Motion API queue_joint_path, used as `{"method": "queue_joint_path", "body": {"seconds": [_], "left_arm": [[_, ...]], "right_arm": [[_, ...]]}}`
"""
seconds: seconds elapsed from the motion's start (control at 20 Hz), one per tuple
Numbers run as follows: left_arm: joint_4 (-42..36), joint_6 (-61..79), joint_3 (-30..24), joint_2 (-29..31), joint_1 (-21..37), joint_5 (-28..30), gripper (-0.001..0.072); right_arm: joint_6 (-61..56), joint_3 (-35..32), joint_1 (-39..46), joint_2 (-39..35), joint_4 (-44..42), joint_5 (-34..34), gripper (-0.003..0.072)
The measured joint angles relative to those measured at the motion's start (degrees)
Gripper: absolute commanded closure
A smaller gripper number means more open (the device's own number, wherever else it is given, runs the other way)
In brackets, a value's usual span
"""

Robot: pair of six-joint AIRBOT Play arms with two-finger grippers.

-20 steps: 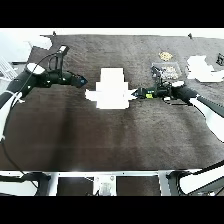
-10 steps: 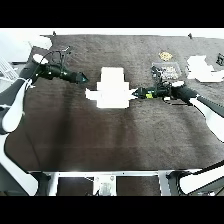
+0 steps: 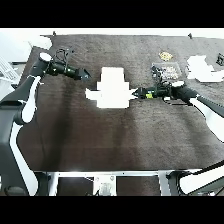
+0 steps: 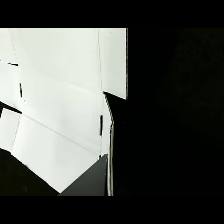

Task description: Fold the box and place the chain.

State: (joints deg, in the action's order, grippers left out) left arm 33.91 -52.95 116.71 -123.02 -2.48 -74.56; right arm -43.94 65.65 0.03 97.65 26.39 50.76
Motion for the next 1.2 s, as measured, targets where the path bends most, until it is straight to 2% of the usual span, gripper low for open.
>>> {"method": "queue_joint_path", "body": {"seconds": [0.2, 0.45, 0.65, 1.2], "left_arm": [[-0.3, 0.4, 0.5, -0.7, -1.4, 2.9, 0.0171], [3.4, 0.9, 0.7, -1.3, -4.6, 6.5, 0.017], [3.9, 0.9, 0.7, -2.6, -5.6, 7.5, 0.017], [-6.8, 5.9, 0.8, -7.2, -5.8, 6.6, 0.0183]], "right_arm": [[0.0, 0.0, 0.0, 0.0, 0.0, 0.0, 0.0677], [0.0, 0.0, 0.0, 0.0, 0.0, 0.0, 0.0677], [0.0, 0.0, 0.0, 0.0, 0.0, 0.0, 0.0677], [0.4, 0.0, 0.0, 0.0, 0.0, 0.0, 0.0677]]}}
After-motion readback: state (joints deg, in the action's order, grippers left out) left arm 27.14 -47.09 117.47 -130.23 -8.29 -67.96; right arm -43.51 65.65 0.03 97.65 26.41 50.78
